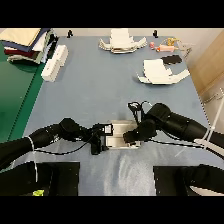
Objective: Fold the box.
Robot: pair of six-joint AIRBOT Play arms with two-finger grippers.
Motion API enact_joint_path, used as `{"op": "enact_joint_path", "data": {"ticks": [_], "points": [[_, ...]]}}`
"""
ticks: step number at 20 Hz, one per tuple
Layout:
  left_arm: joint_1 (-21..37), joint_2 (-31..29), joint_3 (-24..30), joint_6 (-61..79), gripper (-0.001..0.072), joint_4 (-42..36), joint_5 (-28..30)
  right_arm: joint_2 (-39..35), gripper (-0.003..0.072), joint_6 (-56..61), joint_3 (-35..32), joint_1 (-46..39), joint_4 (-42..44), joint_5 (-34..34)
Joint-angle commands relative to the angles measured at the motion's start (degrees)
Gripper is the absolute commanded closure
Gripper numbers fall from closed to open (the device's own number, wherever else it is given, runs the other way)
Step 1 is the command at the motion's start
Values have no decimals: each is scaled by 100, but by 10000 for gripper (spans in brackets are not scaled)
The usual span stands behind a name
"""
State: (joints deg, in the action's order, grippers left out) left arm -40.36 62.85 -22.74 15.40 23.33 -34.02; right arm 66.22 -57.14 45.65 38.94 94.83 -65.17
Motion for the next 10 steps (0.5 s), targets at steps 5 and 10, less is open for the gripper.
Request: {"op": "enact_joint_path", "data": {"ticks": [5,10], "points": [[2,2,-4,2,223,2,0,492,258,933,125,321,-590,44],[2,2,-4,2,223,2,0,538,504,1029,125,321,-704,35]]}}
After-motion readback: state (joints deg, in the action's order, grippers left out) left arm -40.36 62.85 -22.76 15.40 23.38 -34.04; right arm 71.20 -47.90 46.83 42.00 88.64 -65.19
